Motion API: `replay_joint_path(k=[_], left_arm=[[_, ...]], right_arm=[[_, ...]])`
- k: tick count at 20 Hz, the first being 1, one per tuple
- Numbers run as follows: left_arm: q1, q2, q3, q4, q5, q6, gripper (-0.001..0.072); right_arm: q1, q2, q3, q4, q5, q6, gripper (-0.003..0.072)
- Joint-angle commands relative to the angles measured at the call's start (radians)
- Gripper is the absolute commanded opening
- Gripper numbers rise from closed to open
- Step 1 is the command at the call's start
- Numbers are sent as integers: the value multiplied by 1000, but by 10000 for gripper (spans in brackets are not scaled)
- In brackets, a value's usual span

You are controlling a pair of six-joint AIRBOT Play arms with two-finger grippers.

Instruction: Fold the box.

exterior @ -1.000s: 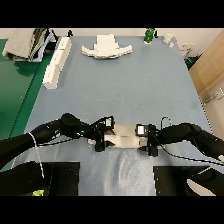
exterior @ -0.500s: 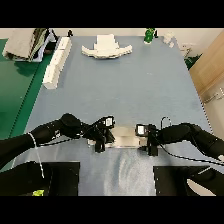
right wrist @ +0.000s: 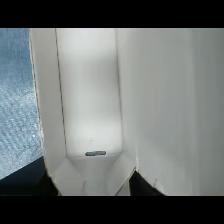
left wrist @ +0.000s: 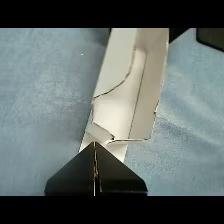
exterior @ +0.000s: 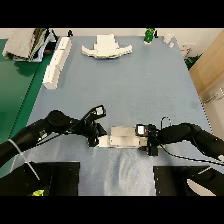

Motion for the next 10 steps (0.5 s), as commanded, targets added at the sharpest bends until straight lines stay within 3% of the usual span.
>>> replay_joint_path(k=[1,3,6,8,10], left_arm=[[90,124,0,217,-41,-525,13],[148,192,0,282,-76,-810,14],[251,258,0,344,-228,-1010,14],[341,252,-1,442,-352,-1131,14],[428,223,-19,453,-406,-1136,14]], right_arm=[[-1,1,0,0,0,0,567],[-1,1,0,0,0,0,566],[-1,1,0,0,0,0,566],[-1,1,0,0,0,0,566],[-1,1,0,0,0,0,566]])
